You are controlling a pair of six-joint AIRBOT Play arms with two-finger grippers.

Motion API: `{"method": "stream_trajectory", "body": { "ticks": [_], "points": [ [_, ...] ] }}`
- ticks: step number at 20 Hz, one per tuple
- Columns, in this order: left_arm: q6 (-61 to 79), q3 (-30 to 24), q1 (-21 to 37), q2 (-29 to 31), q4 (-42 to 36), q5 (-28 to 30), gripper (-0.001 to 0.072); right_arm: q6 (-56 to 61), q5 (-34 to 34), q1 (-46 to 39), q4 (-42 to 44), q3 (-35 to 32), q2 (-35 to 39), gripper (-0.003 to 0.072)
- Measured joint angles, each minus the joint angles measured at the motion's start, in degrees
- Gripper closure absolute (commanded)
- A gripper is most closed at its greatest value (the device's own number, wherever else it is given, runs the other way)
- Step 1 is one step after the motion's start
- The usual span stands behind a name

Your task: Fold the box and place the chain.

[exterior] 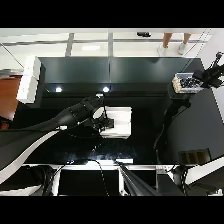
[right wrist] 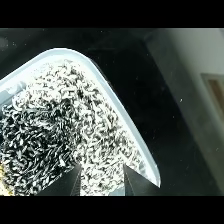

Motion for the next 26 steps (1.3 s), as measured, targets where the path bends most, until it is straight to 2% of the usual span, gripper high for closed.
{"method": "stream_trajectory", "body": {
  "ticks": [14, 15, 16, 17, 19, 20, 26],
  "points": [
    [0.0, 0.0, 0.0, 0.0, 0.0, 0.0, 0.0677, -5.7, -1.8, 0.0, -0.8, 0.0, -2.3, 0.0384],
    [0.0, 0.0, 0.0, 0.0, 0.0, 0.0, 0.0677, -5.7, -1.9, 0.0, -0.8, 0.0, -2.5, 0.0468],
    [-0.1, 0.0, 0.0, 0.0, 0.0, 0.0, 0.0677, -5.7, -2.0, 0.0, -0.8, 0.0, -2.6, 0.0583],
    [-0.1, 0.0, 0.0, 0.0, 0.0, 0.0, 0.0677, -5.8, -2.0, 0.0, -0.8, 0.0, -2.8, 0.0626],
    [-0.1, 0.0, 0.0, 0.0, 0.0, 0.0, 0.0677, -6.4, -1.7, 0.0, -0.8, 0.1, -2.8, 0.0628],
    [-0.1, 0.0, 0.0, 0.0, 0.0, 0.0, 0.0677, -6.6, -1.4, 0.0, -0.7, 0.1, -2.8, 0.0663],
    [-0.1, 0.0, 0.0, 0.0, 0.0, 0.0, 0.0677, -7.9, -0.1, -0.1, -0.7, 1.2, 0.7, 0.0664]
  ]
}}
